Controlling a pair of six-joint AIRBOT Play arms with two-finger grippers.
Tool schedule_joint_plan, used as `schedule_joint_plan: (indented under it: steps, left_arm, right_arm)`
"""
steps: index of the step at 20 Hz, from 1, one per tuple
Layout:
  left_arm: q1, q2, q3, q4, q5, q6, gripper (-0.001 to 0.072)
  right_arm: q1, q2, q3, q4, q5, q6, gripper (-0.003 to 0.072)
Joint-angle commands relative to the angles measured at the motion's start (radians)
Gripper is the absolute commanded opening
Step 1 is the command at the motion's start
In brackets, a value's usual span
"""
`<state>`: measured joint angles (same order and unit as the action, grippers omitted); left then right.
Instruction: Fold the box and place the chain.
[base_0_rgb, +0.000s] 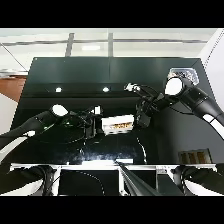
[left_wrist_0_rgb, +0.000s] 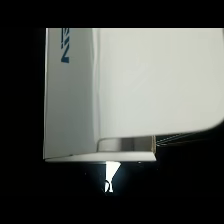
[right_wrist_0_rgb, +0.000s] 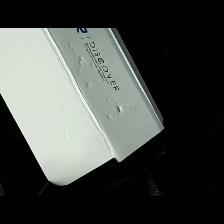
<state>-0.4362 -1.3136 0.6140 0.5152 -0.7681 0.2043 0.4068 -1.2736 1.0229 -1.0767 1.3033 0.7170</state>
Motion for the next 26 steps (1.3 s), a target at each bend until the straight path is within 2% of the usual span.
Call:
schedule_joint_plan:
  steps: [1, 3, 5, 10, 15, 16, 18, 20, 21, 22, 26]
  left_arm:
    - [0.000, -0.001, 0.001, 0.000, 0.000, 0.000, 0.0464]
    - [0.000, -0.001, 0.001, 0.000, 0.000, 0.000, 0.0464]
    - [0.000, -0.001, 0.001, 0.000, 0.000, 0.000, 0.0463]
    - [0.000, -0.001, 0.001, 0.000, 0.000, 0.000, 0.0464]
    - [0.000, -0.001, 0.001, 0.000, 0.000, 0.000, 0.0464]
    - [0.000, -0.001, 0.001, 0.000, 0.000, 0.000, 0.0464]
    - [0.000, -0.001, 0.001, 0.000, 0.000, 0.000, 0.0463]
    - [0.000, -0.001, 0.001, 0.000, 0.001, 0.000, 0.0463]
    - [0.000, -0.001, 0.001, 0.000, 0.001, 0.000, 0.0464]
    - [0.000, -0.001, 0.001, 0.000, 0.001, -0.001, 0.0464]
    - [0.000, -0.001, 0.001, 0.000, 0.001, -0.001, 0.0464]
  right_arm:
    - [0.000, 0.000, 0.000, 0.006, -0.016, 0.009, 0.0561]
    - [0.000, 0.002, 0.001, 0.006, 0.011, 0.010, 0.0563]
    - [0.000, 0.015, 0.006, 0.006, 0.067, 0.010, 0.0670]
    - [-0.003, 0.066, 0.026, 0.015, 0.039, -0.043, 0.0666]
    - [-0.003, 0.056, 0.019, 0.167, -0.113, -0.349, 0.0664]
    - [-0.003, 0.043, 0.020, 0.178, -0.119, -0.359, 0.0621]
    - [-0.003, 0.028, 0.019, 0.190, -0.099, -0.357, 0.0390]
    - [-0.005, 0.028, 0.020, 0.187, -0.062, -0.354, 0.0218]
    - [-0.006, 0.028, 0.020, 0.187, -0.042, -0.354, 0.0094]
    - [-0.006, 0.028, 0.019, 0.187, -0.024, -0.352, 0.0017]
    - [-0.006, 0.027, -0.005, 0.187, -0.014, -0.307, 0.0015]
